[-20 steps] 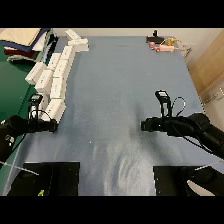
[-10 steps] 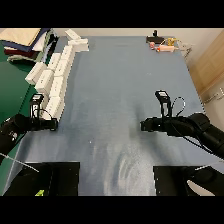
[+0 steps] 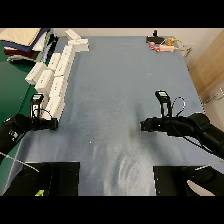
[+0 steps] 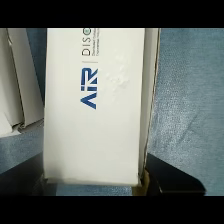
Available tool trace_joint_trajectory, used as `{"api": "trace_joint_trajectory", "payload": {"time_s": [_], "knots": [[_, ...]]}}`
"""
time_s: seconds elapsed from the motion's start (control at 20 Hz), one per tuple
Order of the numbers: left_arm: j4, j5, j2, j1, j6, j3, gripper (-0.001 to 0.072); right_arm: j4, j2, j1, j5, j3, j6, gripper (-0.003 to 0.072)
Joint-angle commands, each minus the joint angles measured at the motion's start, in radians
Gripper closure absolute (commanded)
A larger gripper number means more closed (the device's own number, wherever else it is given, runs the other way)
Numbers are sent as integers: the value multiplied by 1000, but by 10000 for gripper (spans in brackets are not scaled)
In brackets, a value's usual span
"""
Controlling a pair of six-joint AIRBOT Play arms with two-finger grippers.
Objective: Fold the box.
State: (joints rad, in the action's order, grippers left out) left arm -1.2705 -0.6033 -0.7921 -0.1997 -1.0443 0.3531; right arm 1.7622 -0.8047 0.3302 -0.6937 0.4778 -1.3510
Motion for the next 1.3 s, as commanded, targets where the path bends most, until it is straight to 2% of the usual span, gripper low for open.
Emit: {"api": "trace_joint_trajectory", "payload": {"time_s": [0.0, 0.25, 0.5, 0.6, 0.75, 0.85, 1.1, 1.25], "knots": [[15, 2, 0, -1, -1, -1, 180, 0, 0, 0, 0, 1, 0, 683], [18, 0, -6, 0, -1, -1, 180, 0, 0, 0, 0, 1, 0, 683], [18, -18, -77, 0, -1, -1, 178, 0, 0, 0, 0, 1, 0, 683], [17, -16, -82, 0, 0, 0, 14, 0, 0, 0, -1, 1, 0, 683], [13, -31, -79, -1, 0, 2, 14, 0, 0, 0, -1, 1, 0, 683], [-2, -83, -79, -2, -1, 22, 14, 0, 0, 0, -1, 1, 0, 683], [-95, -369, -79, -1, -4, 154, 14, 0, 0, 0, -3, 1, 0, 683], [-95, -480, -79, -1, -4, 245, 14, -1, 0, 0, -3, 1, 0, 683]]}}
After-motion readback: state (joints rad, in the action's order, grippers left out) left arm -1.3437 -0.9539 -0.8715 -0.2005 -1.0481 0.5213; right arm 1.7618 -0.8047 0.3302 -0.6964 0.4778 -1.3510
